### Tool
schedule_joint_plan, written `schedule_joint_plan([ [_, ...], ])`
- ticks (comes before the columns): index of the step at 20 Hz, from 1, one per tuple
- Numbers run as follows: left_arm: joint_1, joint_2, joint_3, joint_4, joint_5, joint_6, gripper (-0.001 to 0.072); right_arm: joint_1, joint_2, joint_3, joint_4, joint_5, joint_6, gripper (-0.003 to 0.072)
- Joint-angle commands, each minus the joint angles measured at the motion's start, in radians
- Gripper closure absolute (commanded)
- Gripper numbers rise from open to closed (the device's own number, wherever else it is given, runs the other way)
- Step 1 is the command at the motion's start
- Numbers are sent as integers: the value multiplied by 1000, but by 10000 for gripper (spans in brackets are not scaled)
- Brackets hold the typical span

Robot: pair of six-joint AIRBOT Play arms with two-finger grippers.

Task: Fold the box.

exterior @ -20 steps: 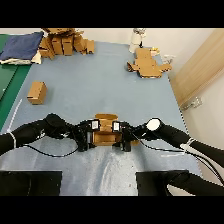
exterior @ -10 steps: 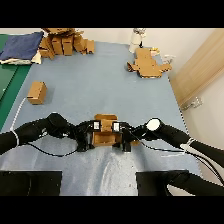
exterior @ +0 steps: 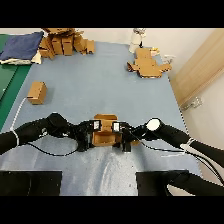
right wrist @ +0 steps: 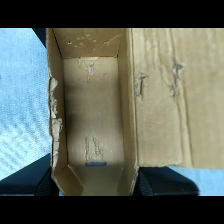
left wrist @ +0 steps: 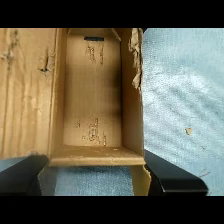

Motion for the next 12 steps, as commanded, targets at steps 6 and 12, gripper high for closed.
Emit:
schedule_joint_plan([
  [6, 0, -1, 2, 1, 3, -1, 115, -1, 1, 0, 0, 1, 0, 125],
  [12, 0, 0, 2, 1, 6, -5, 114, -1, 1, 0, 0, 1, 0, 125],
])
